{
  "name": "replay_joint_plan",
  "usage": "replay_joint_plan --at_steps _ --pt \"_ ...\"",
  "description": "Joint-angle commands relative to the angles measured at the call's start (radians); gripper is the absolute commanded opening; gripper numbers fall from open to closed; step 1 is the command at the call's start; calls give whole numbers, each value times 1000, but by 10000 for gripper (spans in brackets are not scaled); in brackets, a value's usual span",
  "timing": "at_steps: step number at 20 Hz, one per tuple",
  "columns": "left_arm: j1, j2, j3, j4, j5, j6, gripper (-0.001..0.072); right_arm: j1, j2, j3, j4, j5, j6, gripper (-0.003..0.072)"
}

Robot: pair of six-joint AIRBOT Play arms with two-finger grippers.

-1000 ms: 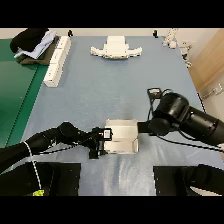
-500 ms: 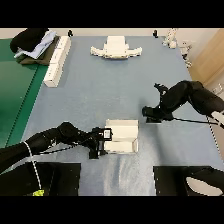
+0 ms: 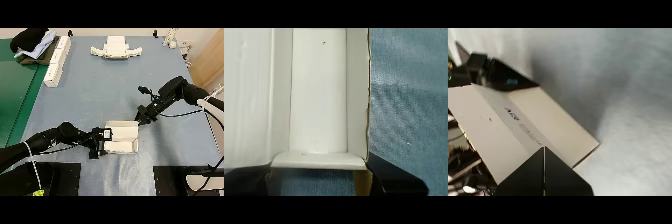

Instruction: Fold the box.

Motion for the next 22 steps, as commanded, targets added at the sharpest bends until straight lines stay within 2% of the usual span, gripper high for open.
replay_joint_plan --at_steps 1,4,8,18,20,22 --pt "0 0 0 0 0 0 401 52 18 5 25 -41 -135 6" --pt "0 0 0 0 0 0 401 147 89 -8 -35 72 -219 6" --pt "0 0 0 0 0 0 401 274 219 -98 -83 299 -319 6" --pt "0 0 0 0 0 0 401 533 644 -466 -144 841 -463 6" --pt "0 0 0 0 1 0 401 584 697 -518 -176 913 -502 8" --pt "0 0 0 0 0 0 401 613 708 -528 -241 925 -500 10"
